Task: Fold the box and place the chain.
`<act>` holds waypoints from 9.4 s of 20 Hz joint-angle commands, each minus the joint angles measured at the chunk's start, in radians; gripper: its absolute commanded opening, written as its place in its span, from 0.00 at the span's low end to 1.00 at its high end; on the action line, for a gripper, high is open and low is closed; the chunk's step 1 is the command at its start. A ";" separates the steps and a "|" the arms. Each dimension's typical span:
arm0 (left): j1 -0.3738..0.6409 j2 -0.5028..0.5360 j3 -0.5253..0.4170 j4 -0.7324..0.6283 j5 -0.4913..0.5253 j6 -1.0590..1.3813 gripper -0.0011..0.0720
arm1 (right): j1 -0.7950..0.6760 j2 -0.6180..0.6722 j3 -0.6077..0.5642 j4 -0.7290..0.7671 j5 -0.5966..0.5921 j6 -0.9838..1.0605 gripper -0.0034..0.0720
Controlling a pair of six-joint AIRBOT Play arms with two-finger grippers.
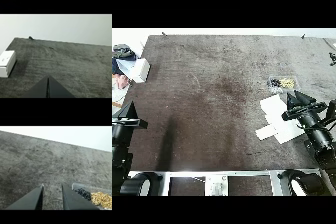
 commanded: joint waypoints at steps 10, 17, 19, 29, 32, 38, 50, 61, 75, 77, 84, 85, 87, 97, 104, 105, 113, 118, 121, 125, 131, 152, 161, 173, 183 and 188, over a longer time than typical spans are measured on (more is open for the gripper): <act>0.001 0.000 -0.001 0.000 0.000 0.000 0.03 | 0.000 -0.034 0.053 -0.018 -0.063 -0.013 0.42; 0.001 0.001 -0.001 0.000 0.000 0.000 0.03 | -0.258 -0.338 0.241 -0.023 0.027 0.054 0.43; 0.001 0.001 -0.001 0.000 0.000 0.000 0.03 | -0.430 -0.447 0.267 -0.033 0.214 0.067 0.43; 0.001 0.000 -0.001 0.000 0.000 0.000 0.03 | -1.035 -0.997 0.772 -0.804 1.014 0.742 0.60; 0.001 0.000 -0.001 0.000 0.000 0.000 0.03 | -1.046 -1.192 1.002 -0.907 1.184 0.770 0.60; 0.001 0.001 -0.001 0.000 0.000 0.000 0.03 | -1.020 -1.513 1.309 -1.141 1.468 0.787 0.71; 0.001 0.000 -0.001 0.000 0.000 0.000 0.03 | -0.867 -1.727 1.478 -1.278 1.610 0.808 0.68; 0.001 0.000 -0.001 0.000 0.000 0.000 0.03 | -0.867 -1.730 1.397 -1.199 1.772 0.825 0.05; 0.001 0.000 -0.001 0.000 0.000 0.000 0.03 | -0.620 -1.383 0.789 -0.608 1.564 0.706 0.03; 0.001 0.000 -0.001 0.000 0.000 0.000 0.03 | -0.500 -1.334 0.706 -0.502 1.409 0.658 0.03; 0.001 0.000 0.000 0.000 -0.011 -0.003 0.03 | -0.128 -1.287 0.706 -0.365 0.781 0.730 0.03; 0.001 0.000 0.000 -0.001 -0.016 -0.003 0.03 | -0.090 -1.287 0.715 -0.364 0.712 0.730 0.03; 0.001 0.000 0.000 0.000 -0.023 -0.003 0.03 | -0.030 -1.287 0.724 -0.364 0.617 0.731 0.03; 0.001 -0.007 0.002 0.000 -0.197 0.157 0.85 | 0.030 -1.296 0.723 -0.361 0.496 0.729 0.03; 0.001 -0.372 0.176 -0.004 -0.297 0.155 0.85 | 0.029 -1.296 0.723 -0.364 0.500 0.730 0.03; 0.001 -0.465 0.227 -0.005 -0.309 0.155 0.85 | 0.029 -1.296 0.723 -0.364 0.500 0.730 0.03; 0.001 -1.229 0.766 0.023 -0.721 0.101 0.85 | 0.029 -1.296 0.723 -0.365 0.500 0.730 0.03; -0.032 -1.619 1.252 0.399 -0.978 -0.301 0.85 | 0.029 -1.296 0.723 -0.365 0.486 0.730 0.03; -0.079 -1.822 1.549 0.549 -1.135 -0.463 0.85 | 0.029 -1.297 0.723 -0.368 0.486 0.730 0.03; -0.113 -2.036 1.861 0.601 -1.268 -0.604 0.85 | 0.029 -1.297 0.723 -0.368 0.486 0.730 0.03; -0.113 -2.188 2.002 0.614 -1.236 -0.643 0.85 | 0.029 -1.297 0.723 -0.369 0.486 0.729 0.03; -0.158 -2.292 1.999 0.524 -1.334 -0.585 0.83 | 0.029 -1.297 0.723 -0.387 0.498 0.726 0.03; -0.166 -2.291 2.000 0.497 -1.344 -0.560 0.67 | 0.029 -1.297 0.723 -0.409 0.498 0.726 0.03; -0.166 -2.289 2.000 0.486 -1.422 -0.533 0.24 | 0.029 -1.297 0.723 -0.418 0.502 0.726 0.03; -0.166 -2.289 2.000 0.486 -1.445 -0.259 0.03 | -0.016 -1.246 0.723 -0.523 0.547 0.727 0.53; -0.166 -2.287 1.999 0.494 -1.513 -0.005 0.03 | -0.138 -1.186 0.723 -0.534 0.642 0.763 0.53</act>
